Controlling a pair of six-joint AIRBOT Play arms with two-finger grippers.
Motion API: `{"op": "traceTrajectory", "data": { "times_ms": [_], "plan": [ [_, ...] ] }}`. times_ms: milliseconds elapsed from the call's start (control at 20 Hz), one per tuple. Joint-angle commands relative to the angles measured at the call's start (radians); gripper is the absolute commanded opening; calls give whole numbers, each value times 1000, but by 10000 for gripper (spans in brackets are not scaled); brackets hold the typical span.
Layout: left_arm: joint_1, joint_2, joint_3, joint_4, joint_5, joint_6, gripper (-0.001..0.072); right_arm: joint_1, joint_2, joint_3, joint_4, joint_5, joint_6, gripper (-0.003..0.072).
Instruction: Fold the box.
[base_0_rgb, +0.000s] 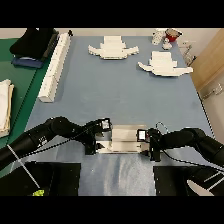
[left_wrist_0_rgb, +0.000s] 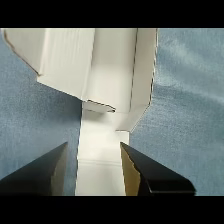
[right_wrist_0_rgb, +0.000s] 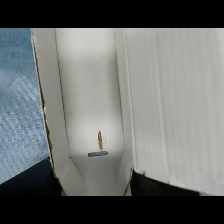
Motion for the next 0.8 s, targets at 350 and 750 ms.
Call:
{"op": "traceTrajectory", "data": {
  "times_ms": [350, 750],
  "plan": [
    [-1, 1, 1, 2, -2, -4, 501, 0, 1, 0, 0, 0, 0, 487],
    [-9, 0, 1, 7, -22, 13, 501, 1, 1, 0, 0, 0, 0, 487]
  ]
}}
